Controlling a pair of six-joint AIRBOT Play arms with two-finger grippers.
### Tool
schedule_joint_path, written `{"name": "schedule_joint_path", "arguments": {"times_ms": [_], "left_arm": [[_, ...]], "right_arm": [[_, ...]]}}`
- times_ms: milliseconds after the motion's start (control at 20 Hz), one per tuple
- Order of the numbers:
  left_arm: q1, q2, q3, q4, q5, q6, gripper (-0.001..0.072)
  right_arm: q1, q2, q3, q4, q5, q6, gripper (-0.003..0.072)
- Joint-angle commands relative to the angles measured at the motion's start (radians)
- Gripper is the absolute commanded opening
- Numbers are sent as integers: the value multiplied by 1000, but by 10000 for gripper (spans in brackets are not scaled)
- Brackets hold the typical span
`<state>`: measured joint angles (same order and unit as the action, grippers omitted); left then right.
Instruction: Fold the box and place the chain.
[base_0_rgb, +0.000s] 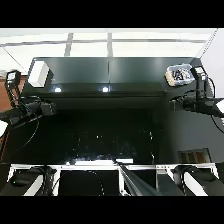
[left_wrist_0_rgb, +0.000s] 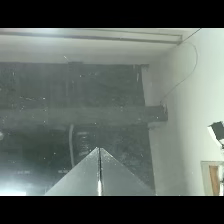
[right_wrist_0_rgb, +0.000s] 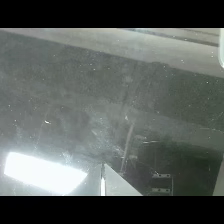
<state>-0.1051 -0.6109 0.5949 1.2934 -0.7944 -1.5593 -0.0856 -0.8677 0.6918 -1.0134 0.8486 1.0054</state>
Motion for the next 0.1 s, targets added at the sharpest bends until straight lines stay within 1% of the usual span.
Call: {"name": "schedule_joint_path", "arguments": {"times_ms": [0,50], "left_arm": [[0,1,-1,-1,2,0,21],[0,1,-1,-1,2,0,21]], "right_arm": [[0,0,0,-1,1,0,18],[0,0,0,-1,1,0,17]]}}
